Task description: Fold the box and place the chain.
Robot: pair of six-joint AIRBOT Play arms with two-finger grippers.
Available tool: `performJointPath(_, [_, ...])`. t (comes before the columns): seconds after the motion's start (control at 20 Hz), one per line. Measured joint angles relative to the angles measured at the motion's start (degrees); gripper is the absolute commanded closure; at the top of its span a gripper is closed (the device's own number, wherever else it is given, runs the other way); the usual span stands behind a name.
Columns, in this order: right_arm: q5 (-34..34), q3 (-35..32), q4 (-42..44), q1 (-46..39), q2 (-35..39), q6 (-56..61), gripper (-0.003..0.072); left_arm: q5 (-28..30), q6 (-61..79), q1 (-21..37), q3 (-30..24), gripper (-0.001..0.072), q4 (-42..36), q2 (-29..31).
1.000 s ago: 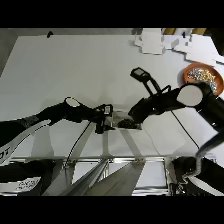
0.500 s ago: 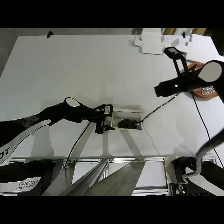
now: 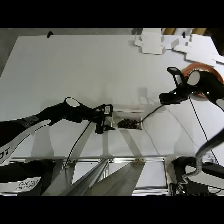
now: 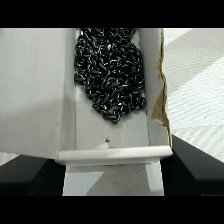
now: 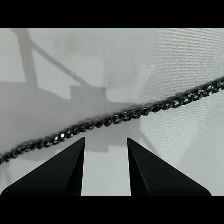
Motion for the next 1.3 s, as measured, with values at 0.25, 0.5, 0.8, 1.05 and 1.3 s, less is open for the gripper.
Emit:
performJointPath(0.25, [-1.66,-0.55,-0.11,-0.20,-2.08,0.22,0.0392,0.00,0.00,0.00,0.00,0.0672,0.02,0.00])
performJointPath(0.5, [-2.38,-0.63,0.68,-0.22,-4.13,0.46,0.0537,0.00,0.00,0.00,0.00,0.0672,0.00,0.00])
performJointPath(0.8, [-1.88,-0.66,1.38,-0.17,-3.72,0.39,0.0675,-0.02,0.00,0.00,0.00,0.0672,0.02,0.00])
performJointPath(1.05, [2.78,-0.66,2.47,0.00,6.03,-0.04,0.0674,0.00,0.00,0.00,0.00,0.0672,0.00,0.00])
performJointPath(1.3, [11.28,-0.68,8.31,0.48,19.74,-1.86,0.0674,0.00,0.00,0.00,0.00,0.0672,0.00,0.00])
